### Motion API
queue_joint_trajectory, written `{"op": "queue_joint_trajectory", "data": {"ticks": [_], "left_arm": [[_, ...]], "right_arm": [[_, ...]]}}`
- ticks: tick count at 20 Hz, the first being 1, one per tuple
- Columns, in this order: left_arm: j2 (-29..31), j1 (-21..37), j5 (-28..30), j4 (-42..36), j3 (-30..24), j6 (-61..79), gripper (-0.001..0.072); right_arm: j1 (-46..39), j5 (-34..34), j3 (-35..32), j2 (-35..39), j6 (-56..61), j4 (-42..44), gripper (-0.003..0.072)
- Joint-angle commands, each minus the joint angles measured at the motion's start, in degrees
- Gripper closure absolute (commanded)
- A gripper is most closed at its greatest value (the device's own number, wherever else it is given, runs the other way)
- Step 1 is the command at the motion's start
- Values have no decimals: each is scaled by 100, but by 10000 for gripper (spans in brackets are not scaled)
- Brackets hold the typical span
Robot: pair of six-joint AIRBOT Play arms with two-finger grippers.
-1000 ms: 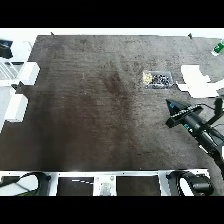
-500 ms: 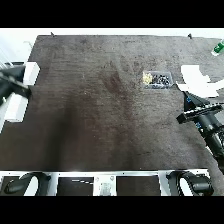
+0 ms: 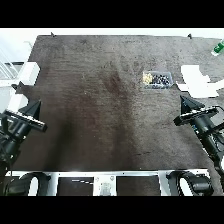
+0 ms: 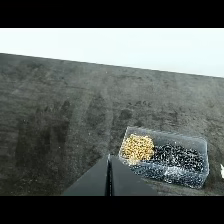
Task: Fold the box and place the chain.
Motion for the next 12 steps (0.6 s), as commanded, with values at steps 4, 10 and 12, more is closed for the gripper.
{"op": "queue_joint_trajectory", "data": {"ticks": [4,10,12], "left_arm": [[142,-13,146,13,-293,-96,690],[138,-11,125,4,-293,-122,689],[138,-11,125,4,-293,-122,689]], "right_arm": [[-2,-2,-72,4,4,-4,676],[0,-7,-573,2,2,-4,675],[-2,-7,-691,2,2,-7,675]]}}
